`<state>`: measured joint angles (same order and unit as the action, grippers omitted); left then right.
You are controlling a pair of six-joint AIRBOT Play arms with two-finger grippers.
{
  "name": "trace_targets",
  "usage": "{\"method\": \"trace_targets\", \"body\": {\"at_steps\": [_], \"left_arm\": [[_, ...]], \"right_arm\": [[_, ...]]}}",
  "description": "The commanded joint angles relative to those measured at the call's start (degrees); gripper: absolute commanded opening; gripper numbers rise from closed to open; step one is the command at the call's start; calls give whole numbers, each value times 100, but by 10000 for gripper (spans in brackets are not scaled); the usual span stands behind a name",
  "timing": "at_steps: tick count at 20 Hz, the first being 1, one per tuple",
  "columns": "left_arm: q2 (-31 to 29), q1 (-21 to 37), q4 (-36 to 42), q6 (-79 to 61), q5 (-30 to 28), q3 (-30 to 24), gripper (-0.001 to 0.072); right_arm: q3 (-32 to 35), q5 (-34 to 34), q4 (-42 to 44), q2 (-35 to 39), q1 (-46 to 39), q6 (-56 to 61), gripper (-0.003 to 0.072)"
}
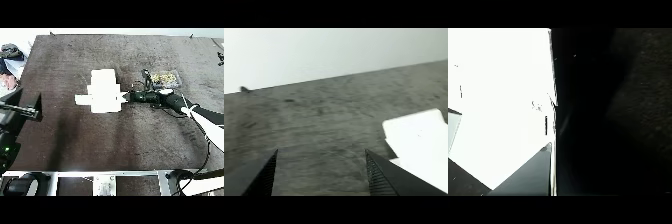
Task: Fold the box and place the chain.
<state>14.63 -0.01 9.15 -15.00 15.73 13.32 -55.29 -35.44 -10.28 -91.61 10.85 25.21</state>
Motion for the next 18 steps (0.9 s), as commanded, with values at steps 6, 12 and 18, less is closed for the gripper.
{"method": "trace_targets", "body": {"at_steps": [6,12,18], "left_arm": [[3322,0,26,280,1335,1755,602],[6339,0,-1587,2124,2796,4345,602],[8675,-238,-3932,4638,4905,7567,602]], "right_arm": [[-7,146,7,-9,31,0,6],[-7,205,4,-13,31,-20,6],[-7,208,4,-13,31,-20,6]]}}
